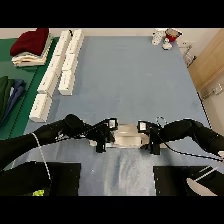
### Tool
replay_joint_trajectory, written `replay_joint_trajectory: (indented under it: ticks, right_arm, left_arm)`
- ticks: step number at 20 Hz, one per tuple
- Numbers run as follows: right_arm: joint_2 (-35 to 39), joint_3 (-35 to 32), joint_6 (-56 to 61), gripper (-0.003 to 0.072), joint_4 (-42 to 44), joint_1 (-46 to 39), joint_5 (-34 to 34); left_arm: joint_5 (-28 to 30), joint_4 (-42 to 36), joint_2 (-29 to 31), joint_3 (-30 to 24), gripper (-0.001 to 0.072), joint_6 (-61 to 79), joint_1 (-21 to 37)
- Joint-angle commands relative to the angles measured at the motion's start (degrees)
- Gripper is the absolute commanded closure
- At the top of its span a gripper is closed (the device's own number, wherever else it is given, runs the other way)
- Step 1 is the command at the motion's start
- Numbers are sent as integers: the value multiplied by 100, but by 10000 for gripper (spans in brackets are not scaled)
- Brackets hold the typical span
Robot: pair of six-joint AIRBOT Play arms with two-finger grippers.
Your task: Fold the box.
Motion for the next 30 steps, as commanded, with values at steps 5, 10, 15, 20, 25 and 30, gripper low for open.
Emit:
replay_joint_trajectory:
  ticks: [5,10,15,20,25,30]
  right_arm:
    - [2,0,-4,136,0,-2,2]
    - [2,0,-4,137,0,-2,2]
    - [2,0,-4,136,0,-2,2]
    - [2,0,-4,136,0,-2,2]
    - [2,0,-4,136,0,-2,2]
    - [2,0,-4,136,0,-2,2]
  left_arm:
    - [-365,2308,1106,4,698,-5340,431]
    - [-1187,4437,1886,-7,697,-8808,1753]
    - [-1727,4234,1823,-302,697,-9202,2638]
    - [-1217,2535,1574,-872,697,-8406,2142]
    - [-391,1853,1394,-901,698,-8253,1290]
    - [-247,1451,1401,-901,698,-8251,761]
